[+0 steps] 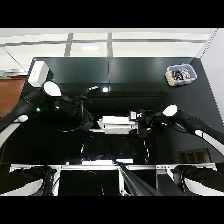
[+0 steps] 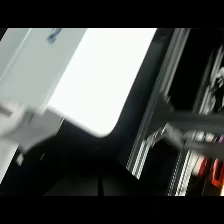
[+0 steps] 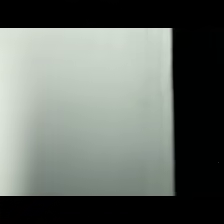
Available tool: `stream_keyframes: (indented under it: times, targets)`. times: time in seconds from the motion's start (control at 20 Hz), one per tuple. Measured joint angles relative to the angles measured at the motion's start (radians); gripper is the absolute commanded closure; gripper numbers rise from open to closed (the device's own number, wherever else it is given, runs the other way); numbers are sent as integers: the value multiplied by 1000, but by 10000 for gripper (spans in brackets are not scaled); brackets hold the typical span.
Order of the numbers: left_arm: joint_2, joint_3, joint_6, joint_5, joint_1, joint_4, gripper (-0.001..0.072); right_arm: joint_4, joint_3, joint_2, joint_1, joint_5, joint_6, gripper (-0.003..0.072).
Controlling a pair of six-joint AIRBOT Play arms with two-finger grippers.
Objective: Fold the box and place the chain.
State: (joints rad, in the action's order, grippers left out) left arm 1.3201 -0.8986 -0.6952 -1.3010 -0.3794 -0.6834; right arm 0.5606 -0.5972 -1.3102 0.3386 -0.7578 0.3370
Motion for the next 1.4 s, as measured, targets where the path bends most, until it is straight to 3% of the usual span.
stream_keyframes:
  times: [0.25, 0.45, 0.95, 1.2, 1.4]
  targets:
    - [-1, 45, 105, 308, -36, 219, 682, -1, 0, 0, 0, 1, -1, 379]
    - [14, 53, 148, 507, -43, 246, 683, -3, 0, 0, 0, 4, -4, 378]
    - [140, 51, 118, 531, -66, 178, 684, -3, 0, 0, 0, 4, -6, 378]
    - [-13, 53, 88, 497, 5, 129, 684, -4, 0, 0, 0, 4, -5, 378]
    - [-177, 148, 173, 447, 35, 111, 679, -3, 0, 0, 0, 4, -5, 378]
